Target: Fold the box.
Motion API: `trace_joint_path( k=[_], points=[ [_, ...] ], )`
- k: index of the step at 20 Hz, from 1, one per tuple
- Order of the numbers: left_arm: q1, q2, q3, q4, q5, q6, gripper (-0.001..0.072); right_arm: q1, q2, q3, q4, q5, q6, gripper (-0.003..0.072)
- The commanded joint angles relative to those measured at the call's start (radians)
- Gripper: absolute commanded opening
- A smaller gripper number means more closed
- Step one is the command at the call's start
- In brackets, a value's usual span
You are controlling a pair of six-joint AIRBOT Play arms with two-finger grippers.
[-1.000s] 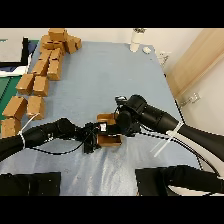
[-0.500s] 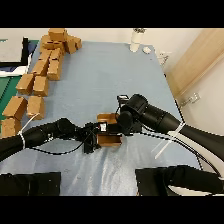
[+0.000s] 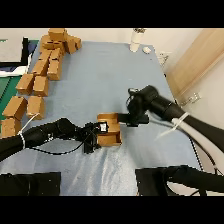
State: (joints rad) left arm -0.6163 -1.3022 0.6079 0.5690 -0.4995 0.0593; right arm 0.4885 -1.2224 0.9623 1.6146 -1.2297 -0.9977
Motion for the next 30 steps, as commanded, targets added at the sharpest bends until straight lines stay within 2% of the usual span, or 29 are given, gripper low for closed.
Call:
trace_joint_path(
  k=[1,3,4,5,6,10,13,16,20,23,26,30],
  points=[
    [-0.001,-0.001,0.0,0.0,0.0,0.0,0.0422,-0.363,-0.095,0.0,0.6,0.175,-0.541,0.0002],
    [-0.001,-0.001,0.0,0.0,0.0,0.0,0.0422,-0.51,-0.198,0.003,0.978,0.047,-0.954,0.0002],
    [-0.001,-0.001,0.0,0.0,0.0,0.0,0.0422,-0.539,-0.249,0.01,1.075,-0.07,-1.11,0.0002],
    [-0.001,-0.001,0.0,0.0,0.0,0.0,0.0422,-0.539,-0.288,0.015,1.091,-0.141,-1.184,0.0002],
    [-0.001,-0.001,0.0,0.0,0.0,0.0,0.0422,-0.521,-0.312,0.015,1.089,-0.159,-1.228,0.0002],
    [-0.001,-0.001,0.0,0.0,0.0,0.0,0.0422,-0.389,-0.327,0.015,1.087,-0.149,-1.398,0.0003],
    [0.0,-0.001,0.0,0.0,0.0,0.0,0.0422,-0.312,-0.294,0.013,1.004,-0.177,-1.44,0.0004],
    [0.0,-0.001,0.0,0.0,0.0,0.0,0.0422,-0.266,-0.182,-0.038,0.933,-0.161,-1.452,0.0003],
    [-0.001,-0.001,0.0,0.0,0.0,0.0,0.0422,-0.209,0.034,-0.158,0.803,-0.048,-1.433,0.0004],
    [-0.001,-0.001,0.0,0.0,0.0,0.0,0.0422,-0.143,0.149,-0.245,0.748,0.076,-1.411,0.0004],
    [-0.001,-0.001,0.0,0.0,0.0,0.0,0.0422,-0.068,0.206,-0.28,0.679,0.185,-1.403,0.0004],
    [-0.001,-0.001,0.0,0.0,0.0,0.0,0.0422,0.045,0.235,-0.285,0.509,0.249,-1.352,0.0004]
  ],
)
